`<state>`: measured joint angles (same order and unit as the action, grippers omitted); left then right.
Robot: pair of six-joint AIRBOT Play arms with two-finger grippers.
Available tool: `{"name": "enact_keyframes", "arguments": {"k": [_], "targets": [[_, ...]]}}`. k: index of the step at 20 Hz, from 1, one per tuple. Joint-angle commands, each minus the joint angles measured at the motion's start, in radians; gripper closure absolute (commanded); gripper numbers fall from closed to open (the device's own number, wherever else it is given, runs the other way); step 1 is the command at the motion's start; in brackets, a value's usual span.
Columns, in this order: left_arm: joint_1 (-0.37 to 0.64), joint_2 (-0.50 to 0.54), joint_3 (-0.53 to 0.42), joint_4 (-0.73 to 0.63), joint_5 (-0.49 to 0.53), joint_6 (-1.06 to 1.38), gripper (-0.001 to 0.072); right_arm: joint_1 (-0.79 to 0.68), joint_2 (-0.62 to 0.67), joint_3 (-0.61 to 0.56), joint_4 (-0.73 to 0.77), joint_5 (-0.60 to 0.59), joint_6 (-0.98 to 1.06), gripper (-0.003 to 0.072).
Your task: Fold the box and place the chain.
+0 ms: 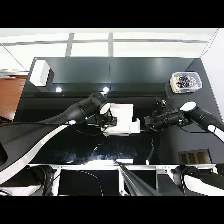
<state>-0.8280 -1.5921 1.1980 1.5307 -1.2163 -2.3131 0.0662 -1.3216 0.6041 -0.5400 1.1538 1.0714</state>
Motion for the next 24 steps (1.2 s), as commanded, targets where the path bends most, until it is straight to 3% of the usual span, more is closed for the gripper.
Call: {"name": "enact_keyframes", "arguments": {"k": [1, 3, 9, 14, 24], "targets": [[0.0, 0.0, 0.0, -0.003, -0.001, 0.001, 0.0685, 0.001, -0.001, 0.036, 0.13, 0.079, -0.13, 0.0662], [0.0, 0.0, 0.0, -0.004, -0.001, 0.001, 0.0685, 0.002, -0.001, 0.053, 0.145, 0.104, -0.137, 0.0064], [0.0, 0.0, 0.0, -0.004, -0.001, 0.001, 0.0685, 0.034, -0.002, 0.059, 0.14, 0.092, -0.129, 0.0064], [0.0, 0.0, 0.0, -0.003, -0.012, 0.001, 0.0684, 0.101, -0.001, 0.068, 0.122, -0.012, -0.045, 0.0066], [0.0, 0.0, 0.0, -0.003, -0.018, 0.001, 0.0684, 0.321, -0.002, 0.215, -0.232, -0.207, 0.388, 0.0069]]}}
